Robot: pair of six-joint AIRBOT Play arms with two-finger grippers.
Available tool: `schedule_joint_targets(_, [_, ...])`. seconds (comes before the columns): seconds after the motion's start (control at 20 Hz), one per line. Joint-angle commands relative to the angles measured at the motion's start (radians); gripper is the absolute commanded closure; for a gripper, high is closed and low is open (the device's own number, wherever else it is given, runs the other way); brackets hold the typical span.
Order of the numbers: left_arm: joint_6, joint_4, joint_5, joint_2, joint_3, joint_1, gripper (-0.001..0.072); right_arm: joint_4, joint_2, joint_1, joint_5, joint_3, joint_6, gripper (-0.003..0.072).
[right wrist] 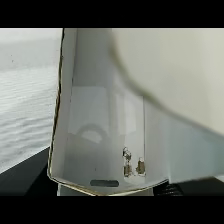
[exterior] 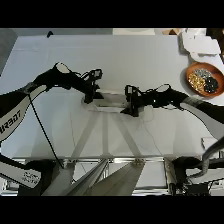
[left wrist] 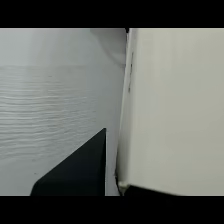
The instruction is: Fold the box and place the chain.
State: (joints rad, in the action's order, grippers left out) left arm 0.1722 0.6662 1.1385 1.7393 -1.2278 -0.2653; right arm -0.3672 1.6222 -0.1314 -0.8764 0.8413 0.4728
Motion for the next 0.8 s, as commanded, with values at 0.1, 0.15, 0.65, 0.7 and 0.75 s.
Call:
schedule_joint_targets(0.1, [-0.001, 0.006, 0.003, -0.066, 0.000, 0.044, 0.0596, -0.001, 0.000, 0.000, 0.002, 0.001, 0.000, 0.0240])
schedule_joint_targets(0.15, [-0.001, 0.013, 0.010, -0.080, 0.000, 0.063, 0.0596, -0.001, 0.000, 0.000, 0.002, 0.001, 0.000, 0.0240])
schedule_joint_targets(0.65, [-0.174, 0.176, 0.293, -0.223, 0.003, 0.187, 0.0699, 0.000, 0.000, 0.000, 0.001, 0.001, 0.000, 0.0240])
schedule_joint_targets(0.7, [-0.211, 0.171, 0.333, -0.222, 0.010, 0.175, 0.0699, 0.000, 0.000, 0.000, 0.000, 0.001, 0.000, 0.0240])
schedule_joint_targets(0.75, [-0.234, 0.154, 0.348, -0.222, 0.024, 0.160, 0.0699, 0.000, 0.000, 0.000, 0.001, 0.001, 0.000, 0.0240])
